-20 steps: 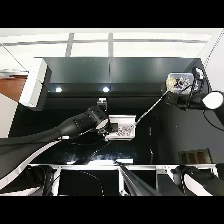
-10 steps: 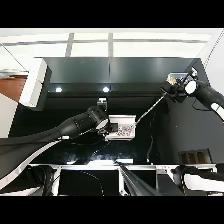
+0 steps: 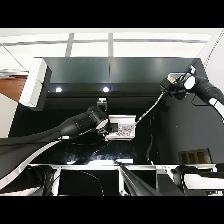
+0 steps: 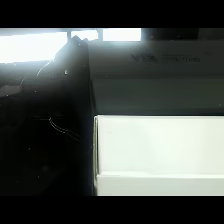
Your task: Fold the box and place the chain.
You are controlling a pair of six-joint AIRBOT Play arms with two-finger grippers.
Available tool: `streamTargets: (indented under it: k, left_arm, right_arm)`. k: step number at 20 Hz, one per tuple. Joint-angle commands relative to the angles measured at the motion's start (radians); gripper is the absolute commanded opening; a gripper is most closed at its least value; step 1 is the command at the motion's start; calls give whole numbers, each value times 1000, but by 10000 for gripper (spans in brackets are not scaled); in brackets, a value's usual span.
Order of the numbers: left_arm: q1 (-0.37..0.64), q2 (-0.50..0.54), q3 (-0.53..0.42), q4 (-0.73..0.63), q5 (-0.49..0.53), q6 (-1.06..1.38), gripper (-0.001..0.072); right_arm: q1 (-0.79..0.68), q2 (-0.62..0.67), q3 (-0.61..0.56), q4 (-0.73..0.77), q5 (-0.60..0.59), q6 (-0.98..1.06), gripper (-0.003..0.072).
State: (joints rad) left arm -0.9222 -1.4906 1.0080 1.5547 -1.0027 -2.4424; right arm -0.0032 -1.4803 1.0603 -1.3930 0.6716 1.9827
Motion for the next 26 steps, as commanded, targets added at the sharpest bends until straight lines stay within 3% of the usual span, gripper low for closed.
streamTargets:
  k: [1, 6, 8, 11, 14, 16, 20, 26]
  left_arm:
    - [1, 0, 0, 0, 0, 0, 34]
    - [1, 0, 0, 0, 0, 0, 34]
    - [1, 0, 0, 0, 0, 0, 34]
    - [1, 0, 0, 0, 0, 0, 34]
    - [1, 0, 0, 0, 0, 0, 34]
    - [1, 0, 0, 0, 0, 0, 34]
    - [1, 0, 0, 1, 0, 0, 34]
    - [1, 0, 0, 1, 0, 0, 34]
  right_arm:
    - [-3, 103, 41, -30, 95, -134, 40]
    - [-3, 434, 48, -97, 166, -175, 40]
    - [8, 559, 48, -70, 261, -210, 40]
    - [48, 685, 48, 93, 452, -315, 40]
    - [123, 717, 47, 287, 605, -394, 40]
    - [203, 716, 31, 398, 624, -413, 40]
    - [343, 706, 23, 436, 592, -411, 40]
    - [439, 668, -37, 462, 579, -408, 40]
